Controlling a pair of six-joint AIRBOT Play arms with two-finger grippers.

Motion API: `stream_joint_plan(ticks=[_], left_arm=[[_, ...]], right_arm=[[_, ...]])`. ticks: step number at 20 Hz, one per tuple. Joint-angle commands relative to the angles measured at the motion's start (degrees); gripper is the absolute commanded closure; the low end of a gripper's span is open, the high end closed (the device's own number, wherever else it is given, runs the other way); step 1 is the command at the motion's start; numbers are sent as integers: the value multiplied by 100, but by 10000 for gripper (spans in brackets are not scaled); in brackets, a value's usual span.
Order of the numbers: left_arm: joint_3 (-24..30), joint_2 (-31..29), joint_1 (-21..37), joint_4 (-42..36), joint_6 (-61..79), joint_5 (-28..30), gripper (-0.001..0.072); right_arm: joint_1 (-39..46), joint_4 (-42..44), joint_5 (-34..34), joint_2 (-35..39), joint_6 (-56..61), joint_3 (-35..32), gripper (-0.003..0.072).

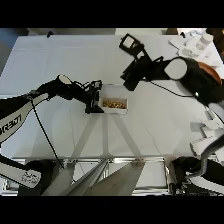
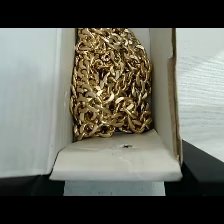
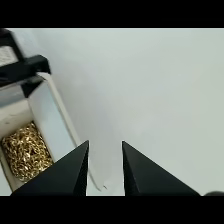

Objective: Fold the box and place the chain.

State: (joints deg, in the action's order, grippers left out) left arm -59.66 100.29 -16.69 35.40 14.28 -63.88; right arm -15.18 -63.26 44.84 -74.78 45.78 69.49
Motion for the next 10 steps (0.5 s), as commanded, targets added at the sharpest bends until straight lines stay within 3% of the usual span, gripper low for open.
stream_joint_plan(ticks=[1, 5, 9, 10], left_arm=[[-4, 0, 4, 2, 2, 2, 373], [-4, 0, 4, 2, 0, 0, 373], [-4, 0, 4, 2, 0, 2, 373], [-4, 0, 4, 2, 0, 2, 373]], right_arm=[[330, -61, 870, -754, 433, 557, 453], [175, -33, 1268, -1414, 216, 708, 444], [-48, 103, 1797, -1556, -433, 706, 404], [-76, 131, 1864, -1545, -531, 704, 359]])
